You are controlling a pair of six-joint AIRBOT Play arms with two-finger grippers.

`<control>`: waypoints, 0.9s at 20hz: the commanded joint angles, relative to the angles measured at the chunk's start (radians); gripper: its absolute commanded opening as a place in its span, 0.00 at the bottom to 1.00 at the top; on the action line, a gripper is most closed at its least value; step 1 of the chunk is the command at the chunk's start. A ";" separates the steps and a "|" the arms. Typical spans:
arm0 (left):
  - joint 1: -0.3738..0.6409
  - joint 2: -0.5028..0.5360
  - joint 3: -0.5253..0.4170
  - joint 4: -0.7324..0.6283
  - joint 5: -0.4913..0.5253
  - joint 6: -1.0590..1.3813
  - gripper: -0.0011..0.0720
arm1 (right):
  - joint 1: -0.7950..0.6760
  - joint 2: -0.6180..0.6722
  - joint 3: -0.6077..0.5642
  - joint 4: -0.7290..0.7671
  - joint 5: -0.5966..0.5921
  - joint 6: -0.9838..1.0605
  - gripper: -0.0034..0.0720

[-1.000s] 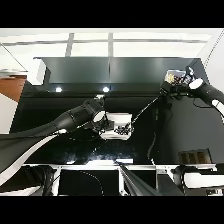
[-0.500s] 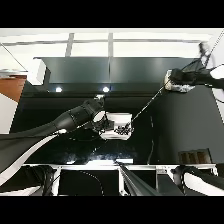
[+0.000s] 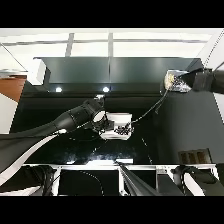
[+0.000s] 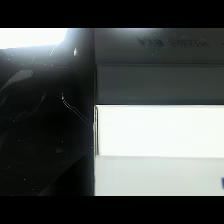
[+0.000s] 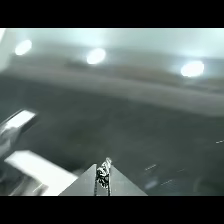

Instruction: Fold the box and place the chain.

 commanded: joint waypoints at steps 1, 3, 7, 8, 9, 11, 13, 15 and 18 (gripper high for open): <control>0.000 0.000 0.000 0.000 0.001 0.000 0.05 | 0.082 0.043 -0.002 0.085 0.189 -0.006 0.09; 0.000 0.000 0.000 0.000 0.001 0.000 0.05 | 0.176 0.043 -0.002 0.114 0.212 -0.006 0.09; 0.000 0.000 0.000 0.000 0.000 0.000 0.05 | 0.361 0.033 -0.017 0.117 0.100 -0.003 0.09; 0.000 0.000 0.000 0.000 0.001 0.000 0.05 | 0.395 0.021 -0.019 0.117 0.080 -0.002 0.09; 0.000 0.000 0.000 0.000 0.000 0.000 0.05 | 0.423 0.003 -0.019 0.116 0.069 -0.002 0.09; 0.000 0.000 0.000 0.000 0.001 0.000 0.05 | 0.464 -0.037 -0.019 0.116 0.045 -0.002 0.09; 0.000 0.000 0.000 0.000 0.001 0.000 0.05 | 0.500 -0.080 -0.019 0.116 0.035 -0.033 0.09; 0.000 0.000 0.000 0.000 0.001 0.000 0.05 | 0.529 -0.119 -0.019 0.104 0.017 -0.039 0.09; 0.000 0.000 0.000 0.000 0.001 0.000 0.05 | 0.534 -0.166 -0.019 0.072 0.001 -0.039 0.09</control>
